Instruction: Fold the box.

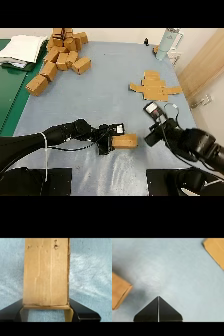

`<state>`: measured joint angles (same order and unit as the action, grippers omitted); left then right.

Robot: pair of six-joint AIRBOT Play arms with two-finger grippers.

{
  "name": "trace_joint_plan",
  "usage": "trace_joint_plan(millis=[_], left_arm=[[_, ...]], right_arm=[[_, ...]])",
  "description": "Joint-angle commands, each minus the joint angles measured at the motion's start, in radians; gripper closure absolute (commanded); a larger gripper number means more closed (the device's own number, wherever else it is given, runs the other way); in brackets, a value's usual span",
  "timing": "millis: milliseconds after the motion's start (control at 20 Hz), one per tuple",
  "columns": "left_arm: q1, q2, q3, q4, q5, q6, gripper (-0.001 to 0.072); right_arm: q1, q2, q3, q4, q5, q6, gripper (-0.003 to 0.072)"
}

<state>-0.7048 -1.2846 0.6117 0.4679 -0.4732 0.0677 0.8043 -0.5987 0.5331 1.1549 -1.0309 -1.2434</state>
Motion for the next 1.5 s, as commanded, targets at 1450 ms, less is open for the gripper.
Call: trace_joint_plan(millis=[1450], left_arm=[[0.993, 0.037, 0.063, 0.069, 0.253, -0.305, 0.0285]], right_arm=[[-0.248, -0.373, 0.262, 0.076, -0.041, 0.199, 0.0679]])
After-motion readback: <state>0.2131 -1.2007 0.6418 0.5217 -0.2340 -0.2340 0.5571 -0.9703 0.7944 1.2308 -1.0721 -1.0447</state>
